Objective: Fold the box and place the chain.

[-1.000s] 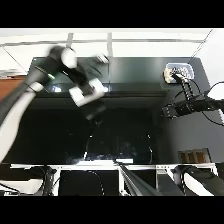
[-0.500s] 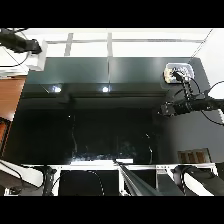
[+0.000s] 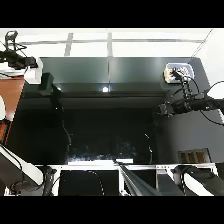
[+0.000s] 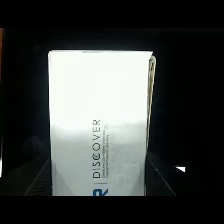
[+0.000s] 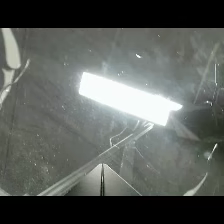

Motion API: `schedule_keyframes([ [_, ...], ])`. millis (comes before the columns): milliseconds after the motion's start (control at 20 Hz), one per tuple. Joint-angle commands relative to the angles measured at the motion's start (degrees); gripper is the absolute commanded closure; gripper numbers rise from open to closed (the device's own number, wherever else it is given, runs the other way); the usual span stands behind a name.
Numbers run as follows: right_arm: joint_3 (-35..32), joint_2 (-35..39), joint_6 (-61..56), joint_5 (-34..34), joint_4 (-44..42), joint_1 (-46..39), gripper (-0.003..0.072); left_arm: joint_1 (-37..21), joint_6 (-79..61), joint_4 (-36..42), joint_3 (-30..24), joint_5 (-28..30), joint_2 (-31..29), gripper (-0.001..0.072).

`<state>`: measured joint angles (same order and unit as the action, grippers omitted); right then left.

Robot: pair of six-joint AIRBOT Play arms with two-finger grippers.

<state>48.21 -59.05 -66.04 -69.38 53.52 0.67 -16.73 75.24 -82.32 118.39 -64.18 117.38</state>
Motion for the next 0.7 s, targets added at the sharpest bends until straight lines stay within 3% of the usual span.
schedule_keyframes([
  [0,-0.02,0.02,0.0,2.36,-0.13,1.03,0.0674,-0.44,-0.28,-1.2,-0.09,-0.85,1.77,0.048],
  [150,-0.02,0.02,0.0,2.95,-0.13,1.44,0.0674,-0.46,-2.19,-1.42,0.07,-3.52,1.9,0.048],
  [200,-0.02,0.02,0.0,2.62,-0.13,1.42,0.0673,-0.46,-2.19,-1.62,0.09,-4.59,1.86,0.0439],
  [250,-0.02,0.02,0.0,2.27,-0.13,1.44,0.0674,-0.44,-2.16,-1.86,0.11,-6.23,1.77,0.0125],
  [300,-0.02,0.02,0.02,2.12,-0.11,1.42,0.0674,-0.42,-1.31,-2.05,0.59,-7.96,1.73,-0.0004],
  [450,-0.02,0.02,0.0,2.12,-0.13,1.42,0.0674,-0.07,-1.09,-2.49,5.01,-14.27,-0.02,-0.0003],
  [650,-0.02,0.02,0.0,2.14,-0.13,1.42,0.0673,1.16,1.18,-2.27,4.2,-14.53,-11.02,0.0021],
])
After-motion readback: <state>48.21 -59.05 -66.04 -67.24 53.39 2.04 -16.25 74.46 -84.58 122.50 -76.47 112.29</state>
